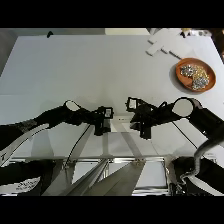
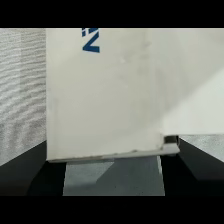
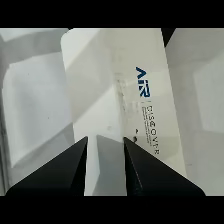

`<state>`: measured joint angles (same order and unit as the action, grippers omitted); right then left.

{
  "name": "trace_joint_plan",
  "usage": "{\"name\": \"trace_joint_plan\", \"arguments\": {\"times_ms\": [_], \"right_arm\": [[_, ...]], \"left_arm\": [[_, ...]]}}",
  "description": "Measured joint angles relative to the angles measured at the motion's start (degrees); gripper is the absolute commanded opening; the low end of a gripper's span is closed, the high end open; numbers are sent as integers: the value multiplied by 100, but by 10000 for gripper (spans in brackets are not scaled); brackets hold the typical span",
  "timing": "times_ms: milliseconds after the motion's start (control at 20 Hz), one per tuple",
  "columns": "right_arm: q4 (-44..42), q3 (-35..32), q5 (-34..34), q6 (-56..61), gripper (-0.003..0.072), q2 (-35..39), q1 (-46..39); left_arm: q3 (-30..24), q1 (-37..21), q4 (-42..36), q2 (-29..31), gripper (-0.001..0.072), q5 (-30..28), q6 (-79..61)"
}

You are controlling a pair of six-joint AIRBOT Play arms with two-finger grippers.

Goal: Fold the box and place the chain.

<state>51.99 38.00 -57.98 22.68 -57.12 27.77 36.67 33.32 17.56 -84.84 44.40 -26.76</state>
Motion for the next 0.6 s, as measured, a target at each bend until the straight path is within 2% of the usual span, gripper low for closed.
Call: {"name": "trace_joint_plan", "arguments": {"times_ms": [300,450,600], "right_arm": [[304,0,337,-131,236,0,0],[358,0,485,-151,167,0,2],[354,0,476,-157,179,0,4]], "left_arm": [[0,0,0,0,12,0,0],[0,0,0,0,12,-2,4],[0,0,-4,0,12,-4,13]]}}
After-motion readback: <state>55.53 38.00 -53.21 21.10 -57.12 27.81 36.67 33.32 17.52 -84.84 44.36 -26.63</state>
